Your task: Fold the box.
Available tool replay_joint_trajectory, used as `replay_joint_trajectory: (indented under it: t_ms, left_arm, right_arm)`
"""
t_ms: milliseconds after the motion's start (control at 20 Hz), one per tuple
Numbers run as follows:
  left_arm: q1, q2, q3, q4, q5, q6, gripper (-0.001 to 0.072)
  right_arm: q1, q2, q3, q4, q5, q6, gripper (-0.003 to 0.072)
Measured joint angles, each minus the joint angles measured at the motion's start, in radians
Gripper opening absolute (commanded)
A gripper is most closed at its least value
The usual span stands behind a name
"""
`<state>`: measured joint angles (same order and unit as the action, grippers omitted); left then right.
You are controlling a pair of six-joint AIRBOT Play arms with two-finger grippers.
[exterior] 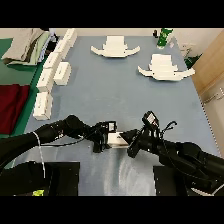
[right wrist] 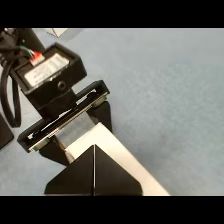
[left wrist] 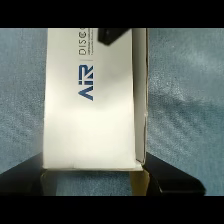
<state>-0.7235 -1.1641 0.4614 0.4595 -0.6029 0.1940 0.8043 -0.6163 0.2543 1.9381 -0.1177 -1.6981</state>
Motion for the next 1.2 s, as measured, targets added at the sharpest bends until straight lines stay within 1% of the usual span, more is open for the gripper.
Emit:
replay_joint_trajectory:
  t_ms: [100,200,400,500,600,750,950,1050,1150,1200]
  left_arm:
    - [0.000,0.000,0.000,0.000,0.000,0.000,0.0538]
    - [0.000,0.000,0.000,0.000,0.000,0.000,0.0537]
    - [0.000,0.000,0.000,0.000,0.000,0.000,0.0538]
    - [0.000,0.000,0.000,0.000,0.000,0.000,0.0537]
    - [0.000,0.000,0.000,0.000,0.001,0.000,0.0538]
    - [0.000,0.000,0.000,0.000,0.001,0.000,0.0537]
    - [0.007,0.022,0.000,0.015,-0.003,-0.060,0.0538]
    - [0.032,0.076,0.000,0.051,-0.003,-0.161,0.0538]
    - [0.083,0.161,0.000,0.128,-0.008,-0.325,0.0538]
    - [0.119,0.213,0.000,0.188,-0.007,-0.434,0.0538]
  right_arm:
    - [-0.058,-0.011,0.061,-0.057,-0.114,0.000,0.0005]
    - [-0.132,-0.039,0.149,-0.143,-0.279,0.032,0.0005]
    - [-0.290,-0.142,0.355,-0.354,-0.641,0.235,0.0005]
    - [-0.363,-0.213,0.454,-0.423,-0.824,0.346,0.0006]
    - [-0.410,-0.274,0.521,-0.462,-0.954,0.418,0.0006]
    - [-0.441,-0.330,0.569,-0.485,-1.050,0.489,0.0006]
    - [-0.456,-0.360,0.591,-0.491,-1.094,0.533,0.0005]
    - [-0.459,-0.365,0.595,-0.491,-1.104,0.542,0.0006]
    - [-0.460,-0.368,0.597,-0.491,-1.112,0.547,0.0005]
    - [-0.461,-0.370,0.597,-0.492,-1.112,0.549,0.0005]
